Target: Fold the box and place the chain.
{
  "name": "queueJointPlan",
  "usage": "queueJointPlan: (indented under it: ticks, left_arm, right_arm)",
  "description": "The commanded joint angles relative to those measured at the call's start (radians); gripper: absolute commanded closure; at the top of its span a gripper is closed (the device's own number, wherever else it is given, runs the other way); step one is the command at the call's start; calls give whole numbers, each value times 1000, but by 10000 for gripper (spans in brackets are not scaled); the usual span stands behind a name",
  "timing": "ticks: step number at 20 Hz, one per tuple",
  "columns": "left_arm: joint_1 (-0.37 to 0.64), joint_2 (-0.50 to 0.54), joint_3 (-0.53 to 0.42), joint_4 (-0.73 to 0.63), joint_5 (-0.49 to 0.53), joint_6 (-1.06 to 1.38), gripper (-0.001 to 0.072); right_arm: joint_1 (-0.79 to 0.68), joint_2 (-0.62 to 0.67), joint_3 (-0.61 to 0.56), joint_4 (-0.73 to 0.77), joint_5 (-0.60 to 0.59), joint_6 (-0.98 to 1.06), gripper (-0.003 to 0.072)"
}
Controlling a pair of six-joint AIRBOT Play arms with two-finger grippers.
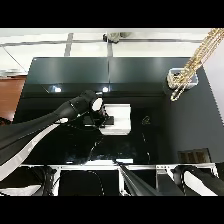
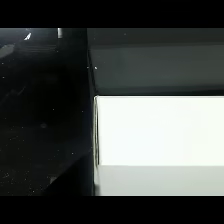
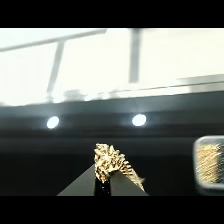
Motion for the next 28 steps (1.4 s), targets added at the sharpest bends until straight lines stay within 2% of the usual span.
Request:
queueJointPlan:
  ticks: [1,3,7,15,23,28]
  left_arm:
    - [1,0,0,0,0,0,683]
    - [1,0,0,0,0,0,683]
    - [1,0,0,0,0,0,683]
    - [1,0,0,0,-1,0,683]
    - [1,0,0,1,0,0,683]
    - [1,0,0,0,0,0,683]
  right_arm:
    - [90,58,1,32,130,-7,674]
    - [192,61,-1,32,180,-6,673]
    - [375,60,-36,31,173,17,673]
    - [613,49,-228,62,-19,51,673]
    - [677,8,-531,54,-180,67,673]
    - [681,8,-618,27,-181,97,672]
